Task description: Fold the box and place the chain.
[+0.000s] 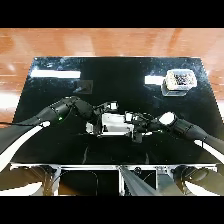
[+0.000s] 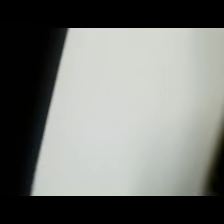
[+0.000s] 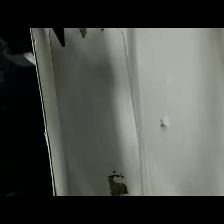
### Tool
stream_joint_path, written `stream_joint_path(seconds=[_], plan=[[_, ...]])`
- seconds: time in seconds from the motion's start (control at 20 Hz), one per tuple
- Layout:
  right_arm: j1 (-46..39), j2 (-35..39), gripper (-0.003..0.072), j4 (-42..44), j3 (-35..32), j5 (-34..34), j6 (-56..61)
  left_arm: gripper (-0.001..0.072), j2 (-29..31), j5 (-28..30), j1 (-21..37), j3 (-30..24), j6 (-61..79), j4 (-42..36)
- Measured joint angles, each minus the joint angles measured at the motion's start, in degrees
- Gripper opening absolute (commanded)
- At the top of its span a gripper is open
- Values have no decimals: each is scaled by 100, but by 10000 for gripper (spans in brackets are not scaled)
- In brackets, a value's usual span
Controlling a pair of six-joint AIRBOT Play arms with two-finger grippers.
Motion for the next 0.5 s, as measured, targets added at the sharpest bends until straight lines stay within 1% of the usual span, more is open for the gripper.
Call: stream_joint_path(seconds=[0.25,0.35,0.5], plan=[[0,0,487,7,2,15,-31,616,199,225,2,90,-660,107],[0,0,487,4,0,17,-26,616,365,393,4,144,-1084,426],[0,0,487,4,0,20,-26,616,643,758,31,188,-1821,1169]])
